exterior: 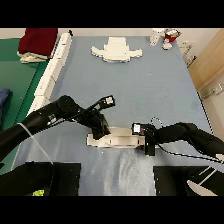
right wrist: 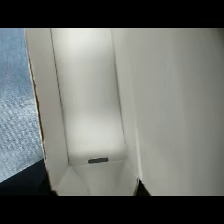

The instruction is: Fold the box.

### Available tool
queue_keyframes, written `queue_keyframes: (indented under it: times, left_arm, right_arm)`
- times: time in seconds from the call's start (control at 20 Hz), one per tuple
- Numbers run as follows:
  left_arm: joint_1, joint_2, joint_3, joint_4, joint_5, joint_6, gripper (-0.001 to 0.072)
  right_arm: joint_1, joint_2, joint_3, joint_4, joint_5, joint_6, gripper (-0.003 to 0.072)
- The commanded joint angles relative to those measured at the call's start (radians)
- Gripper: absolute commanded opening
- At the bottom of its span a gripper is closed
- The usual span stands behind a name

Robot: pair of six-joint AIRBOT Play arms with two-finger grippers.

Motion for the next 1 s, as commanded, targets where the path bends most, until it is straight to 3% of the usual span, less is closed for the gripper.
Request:
queue_keyframes:
  times: [0.0, 0.05, 0.15, 0.25, 0.4, 0.55, 0.8, 0.95]
  left_arm:
    - [0.065, 0.106, 0.006, 0.145, -0.187, -0.349, 0.0256]
    - [0.08, 0.127, 0.006, 0.154, -0.248, -0.402, 0.0009]
    - [0.081, 0.137, 0.002, 0.147, -0.333, -0.497, 0.0012]
    - [0.045, 0.135, -0.023, 0.07, -0.329, -0.628, 0.0012]
    - [-0.083, 0.099, -0.077, -0.171, -0.169, -0.649, 0.0012]
    - [-0.18, 0.006, -0.05, -0.281, -0.012, -0.647, 0.0012]
    - [-0.104, -0.12, 0.088, -0.293, 0.025, -0.644, 0.0012]
    - [-0.039, -0.145, 0.102, -0.291, 0.048, -0.645, 0.0012]
  right_arm:
    - [0.001, 0.0, 0.001, 0.0, 0.0, 0.0, 0.0514]
    - [0.001, 0.0, 0.001, 0.0, 0.0, 0.0, 0.0514]
    - [0.001, 0.0, 0.001, 0.0, 0.0, 0.0, 0.0514]
    - [0.001, 0.0, 0.001, 0.0, 0.0, 0.0, 0.0514]
    - [0.001, 0.0, 0.001, 0.0, 0.0, 0.0, 0.0514]
    - [0.001, 0.0, 0.001, 0.0, 0.0, 0.0, 0.0514]
    - [0.001, 0.0, 0.001, 0.0, 0.0, 0.0, 0.0513]
    - [0.001, 0.0, 0.001, 0.0, 0.0, 0.0, 0.0514]
